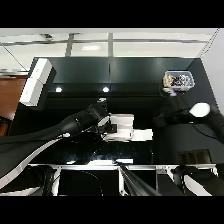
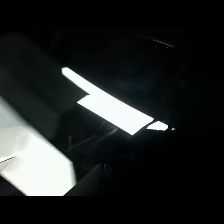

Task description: Fold the box and place the chain.

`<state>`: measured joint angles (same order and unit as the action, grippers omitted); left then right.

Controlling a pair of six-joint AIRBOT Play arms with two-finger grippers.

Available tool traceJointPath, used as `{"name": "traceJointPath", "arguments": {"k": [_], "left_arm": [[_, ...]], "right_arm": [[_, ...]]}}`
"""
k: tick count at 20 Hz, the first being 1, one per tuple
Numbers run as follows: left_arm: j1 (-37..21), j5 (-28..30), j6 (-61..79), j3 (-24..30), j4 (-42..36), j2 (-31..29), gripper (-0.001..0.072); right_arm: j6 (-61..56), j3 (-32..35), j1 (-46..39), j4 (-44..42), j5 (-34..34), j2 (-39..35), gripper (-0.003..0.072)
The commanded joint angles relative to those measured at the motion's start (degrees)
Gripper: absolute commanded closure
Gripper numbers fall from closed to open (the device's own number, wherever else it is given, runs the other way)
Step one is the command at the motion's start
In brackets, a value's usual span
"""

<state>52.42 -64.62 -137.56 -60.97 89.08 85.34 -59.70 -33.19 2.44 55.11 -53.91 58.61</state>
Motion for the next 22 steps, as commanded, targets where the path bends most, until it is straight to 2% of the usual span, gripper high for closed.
{"name": "traceJointPath", "arguments": {"k": [1,3,6,8,10,12,13,15,16,20,21,22], "left_arm": [[-0.02,-0.09,-0.04,-0.02,0.0,0.0,0.0681],[-0.02,-0.09,-0.02,-0.02,0.02,0.0,0.0681],[-0.02,-0.07,-0.02,-0.02,0.0,0.0,0.0681],[-0.04,0.02,-0.04,-0.02,0.02,0.0,0.0681],[-0.04,0.02,-0.04,-0.02,0.02,0.0,0.0681],[-0.02,0.02,-0.04,-0.02,0.02,0.0,0.0681],[-0.02,0.02,-0.02,-0.02,0.02,0.0,0.0681],[-0.02,0.02,-0.02,-0.02,0.02,0.0,0.0681],[-0.02,0.02,-0.02,-0.02,0.02,0.0,0.0681],[-0.02,0.02,-0.04,-0.02,0.02,0.0,0.0681],[-0.02,0.02,-0.04,-0.02,0.02,0.0,0.0681],[-0.02,0.02,-0.04,-0.02,0.02,0.0,0.0681]], "right_arm": [[-15.15,5.27,-16.83,-6.45,-5.35,-1.62,0.0672],[-15.08,9.49,-17.49,-10.32,-6.62,-1.36,0.0673],[-12.2,13.46,-11.69,-15.21,-7.37,0.85,0.0675],[-7.67,13.57,-6.47,-19.12,-6.95,4.61,0.0675],[-0.52,13.55,-2.93,-27.34,-7.06,8.61,0.0674],[4.68,13.53,-1.46,-33.97,-7.34,10.67,0.0672],[6.36,13.42,-1.49,-35.43,-7.32,10.71,0.0648],[7.26,12.26,-1.49,-35.47,-7.78,10.71,0.0317],[7.34,11.04,-1.49,-35.39,-9.35,10.71,0.0285],[8.15,5.09,-1.46,-35.39,-15.69,10.71,0.0283],[8.11,4.31,-1.46,-35.28,-16.04,10.71,0.018],[8.11,3.74,-1.11,-34.62,-16.37,10.71,0.0011]]}}
